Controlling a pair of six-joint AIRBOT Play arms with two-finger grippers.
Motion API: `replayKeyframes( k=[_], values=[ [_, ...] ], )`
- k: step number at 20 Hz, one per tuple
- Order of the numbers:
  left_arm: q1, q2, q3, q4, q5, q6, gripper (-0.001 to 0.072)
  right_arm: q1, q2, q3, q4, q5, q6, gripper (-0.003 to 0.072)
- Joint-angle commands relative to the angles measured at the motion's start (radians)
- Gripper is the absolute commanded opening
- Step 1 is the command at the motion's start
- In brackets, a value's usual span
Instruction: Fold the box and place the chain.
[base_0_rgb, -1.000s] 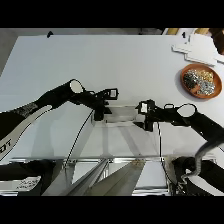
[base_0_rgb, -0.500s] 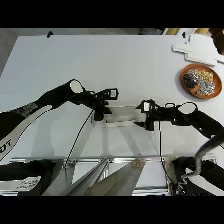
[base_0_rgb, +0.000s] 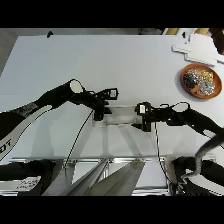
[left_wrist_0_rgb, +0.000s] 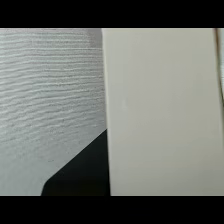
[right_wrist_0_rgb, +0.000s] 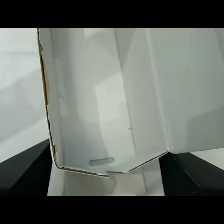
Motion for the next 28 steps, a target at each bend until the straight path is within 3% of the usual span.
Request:
replayKeyframes(
  k=[1, 19, 22, 25, 28],
  values=[
    [0.000, 0.000, 0.000, 0.000, 0.002, 0.000, 0.0008, 0.010, -0.035, 0.011, 0.027, 0.017, -0.021, 0.0695],
    [0.000, 0.000, 0.000, 0.000, 0.002, 0.000, 0.0008, 0.010, -0.086, 0.011, 0.069, 0.024, -0.059, 0.0640],
    [0.000, 0.000, 0.000, 0.000, 0.002, 0.000, 0.0008, 0.010, -0.095, 0.011, 0.069, 0.015, -0.060, 0.0510],
    [0.000, 0.000, 0.000, 0.000, 0.002, 0.000, 0.0008, 0.010, -0.100, 0.011, 0.067, 0.007, -0.059, 0.0326],
    [0.000, 0.000, 0.000, 0.000, 0.002, 0.000, 0.0008, 0.010, -0.100, 0.011, 0.067, 0.005, -0.060, 0.0296]
  ],
)
